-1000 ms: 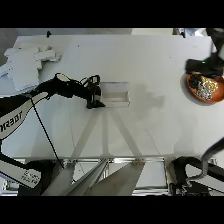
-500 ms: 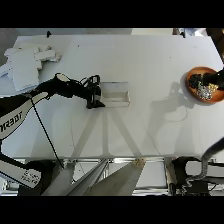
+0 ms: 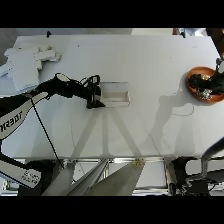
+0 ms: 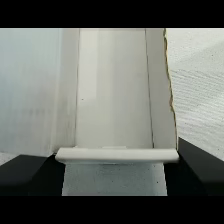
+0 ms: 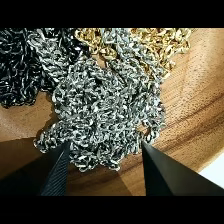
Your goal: Fold the box and place the chain.
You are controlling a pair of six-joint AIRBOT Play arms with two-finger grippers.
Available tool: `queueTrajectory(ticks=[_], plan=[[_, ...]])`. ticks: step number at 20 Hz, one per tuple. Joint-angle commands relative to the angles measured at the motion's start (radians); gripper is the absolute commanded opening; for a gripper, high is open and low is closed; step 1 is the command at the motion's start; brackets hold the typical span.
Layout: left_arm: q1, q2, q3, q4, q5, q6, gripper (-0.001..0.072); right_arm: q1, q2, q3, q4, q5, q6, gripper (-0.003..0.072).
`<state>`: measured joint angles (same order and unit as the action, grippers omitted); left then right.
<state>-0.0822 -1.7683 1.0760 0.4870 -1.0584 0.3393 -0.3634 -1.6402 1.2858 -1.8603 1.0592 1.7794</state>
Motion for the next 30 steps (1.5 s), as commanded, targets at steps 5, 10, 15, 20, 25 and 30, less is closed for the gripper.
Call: queueTrajectory(ticks=[5,10,15,20,25,30], plan=[[0.0,0.0,0.0,0.0,0.0,0.0,0.0562,0.0,-0.007,0.0,-0.001,0.006,-0.002,0.0012],[0.0,0.0,0.0,0.0,0.0,0.0,0.0562,0.002,0.079,0.0,0.009,0.017,-0.034,0.0012],[0.0,0.0,0.0,0.0,0.0,0.0,0.0562,0.003,0.204,0.0,0.059,0.004,-0.034,0.0012],[0.0,0.0,0.0,0.0,0.0,0.0,0.0562,0.087,0.32,0.0,0.107,0.04,-0.105,0.0012],[0.0,0.0,0.0,0.0,0.0,0.0,0.0562,0.28,0.43,0.0,0.109,0.095,-0.114,0.0012],[0.0,0.0,0.0,0.0,0.0,0.0,0.0562,0.494,0.494,0.0,0.149,0.16,-0.113,0.0012]])
